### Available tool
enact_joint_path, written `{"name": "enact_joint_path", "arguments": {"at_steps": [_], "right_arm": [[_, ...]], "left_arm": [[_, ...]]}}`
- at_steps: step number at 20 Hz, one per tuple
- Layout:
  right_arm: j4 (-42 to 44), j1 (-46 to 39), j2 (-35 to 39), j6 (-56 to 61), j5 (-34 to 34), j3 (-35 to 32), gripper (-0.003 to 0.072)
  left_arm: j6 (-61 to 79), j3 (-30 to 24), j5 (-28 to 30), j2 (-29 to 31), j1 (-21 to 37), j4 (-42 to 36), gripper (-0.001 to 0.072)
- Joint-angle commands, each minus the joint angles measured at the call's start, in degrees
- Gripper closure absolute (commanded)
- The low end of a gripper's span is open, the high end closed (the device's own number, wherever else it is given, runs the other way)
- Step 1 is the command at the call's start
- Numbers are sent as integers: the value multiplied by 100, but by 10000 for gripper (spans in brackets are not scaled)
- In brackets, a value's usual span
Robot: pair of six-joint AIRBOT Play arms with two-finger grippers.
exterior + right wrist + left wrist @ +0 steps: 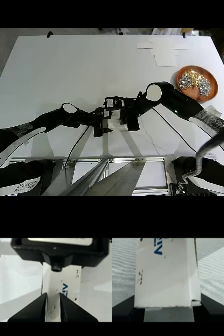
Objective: Fold the box and place the chain.
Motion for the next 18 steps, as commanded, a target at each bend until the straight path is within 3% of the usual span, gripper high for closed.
{"name": "enact_joint_path", "arguments": {"at_steps": [1, 6, 10, 18], "right_arm": [[-44, 4, 63, 7, -52, 0, 536], [-127, 7, 157, 20, -212, -15, 536], [37, 4, 160, 20, -573, -431, 528], [376, 4, 385, 9, -404, -669, 480]], "left_arm": [[11, -2, -20, 4, 0, 9, 538], [11, -2, -22, 4, 0, 9, 538], [11, -2, -22, 4, 0, 9, 538], [11, -2, -20, 4, 0, 9, 538]]}}
